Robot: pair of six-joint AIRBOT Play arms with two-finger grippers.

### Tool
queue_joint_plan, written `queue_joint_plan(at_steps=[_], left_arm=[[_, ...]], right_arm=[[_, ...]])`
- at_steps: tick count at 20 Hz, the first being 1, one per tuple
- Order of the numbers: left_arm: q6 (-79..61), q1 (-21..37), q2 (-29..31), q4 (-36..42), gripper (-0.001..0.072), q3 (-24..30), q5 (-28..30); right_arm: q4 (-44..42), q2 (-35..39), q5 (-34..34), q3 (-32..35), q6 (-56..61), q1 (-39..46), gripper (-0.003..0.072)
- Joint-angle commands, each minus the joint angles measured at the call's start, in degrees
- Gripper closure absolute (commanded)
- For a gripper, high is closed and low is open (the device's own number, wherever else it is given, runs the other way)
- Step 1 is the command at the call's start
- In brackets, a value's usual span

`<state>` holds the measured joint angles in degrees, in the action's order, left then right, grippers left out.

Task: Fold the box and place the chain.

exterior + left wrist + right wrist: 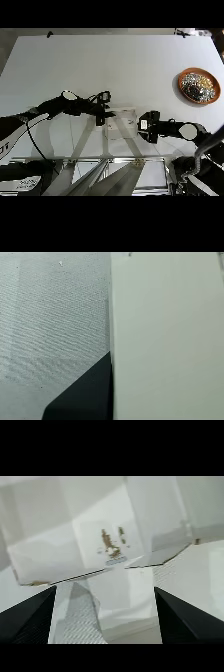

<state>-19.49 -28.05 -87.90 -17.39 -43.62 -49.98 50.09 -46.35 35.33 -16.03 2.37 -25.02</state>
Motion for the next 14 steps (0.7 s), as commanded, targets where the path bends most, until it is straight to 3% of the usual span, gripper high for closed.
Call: queue_joint_plan(at_steps=[1,3,6,12,14], left_arm=[[0.0,0.0,0.0,0.0,0.0698,0.0,0.0],[0.0,0.0,0.0,0.0,0.0698,0.0,0.0],[0.0,0.0,0.0,0.0,0.0698,0.0,0.0],[0.0,0.0,0.0,0.0,0.0698,0.0,0.0],[0.0,0.0,0.0,0.0,0.0698,0.0,0.0]], right_arm=[[0.9,0.0,4.6,0.0,-2.8,-0.1,-0.0007],[0.9,0.0,3.2,1.0,-2.8,-2.9,-0.0007],[-0.6,-0.7,-4.0,2.4,-0.7,-7.1,-0.0008],[-3.4,-3.7,-12.6,2.2,3.8,-7.1,-0.0008],[-3.4,-3.7,-11.8,0.5,3.8,-6.0,-0.0008]])
